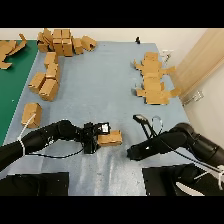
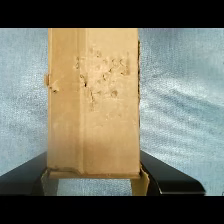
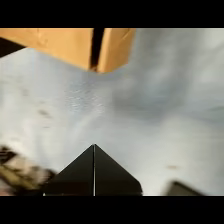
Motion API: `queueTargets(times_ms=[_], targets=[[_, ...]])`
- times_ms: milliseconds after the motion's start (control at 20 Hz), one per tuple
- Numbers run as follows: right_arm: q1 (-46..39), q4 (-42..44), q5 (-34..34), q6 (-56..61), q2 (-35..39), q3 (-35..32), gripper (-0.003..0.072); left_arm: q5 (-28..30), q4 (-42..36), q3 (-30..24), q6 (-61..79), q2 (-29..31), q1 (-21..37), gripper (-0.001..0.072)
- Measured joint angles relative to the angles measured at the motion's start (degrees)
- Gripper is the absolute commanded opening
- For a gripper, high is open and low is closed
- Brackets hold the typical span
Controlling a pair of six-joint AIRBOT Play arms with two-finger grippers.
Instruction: Fold the box.
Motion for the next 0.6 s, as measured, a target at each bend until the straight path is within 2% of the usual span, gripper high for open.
queueTargets(times_ms=[100, 250, 450, 600], targets=[[-0.42, 12.09, 7.06, -3.80, 0.24, -3.48, 0.0000, 0.00, 0.00, 0.00, 0.00, 0.00, 0.00, 0.0481], [-0.72, 22.75, 19.63, -8.52, 0.17, -5.86, 0.0000, 0.00, 0.00, 0.00, 0.00, 0.00, 0.00, 0.0482], [-0.96, 27.82, 31.56, -10.97, -0.66, -6.93, 0.0000, 0.00, 0.00, 0.00, 0.00, 0.00, 0.00, 0.0481], [-0.96, 28.57, 34.67, -11.67, -1.62, -7.19, 0.0000, 0.00, 0.00, 0.00, 0.00, 0.00, 0.00, 0.0481]])
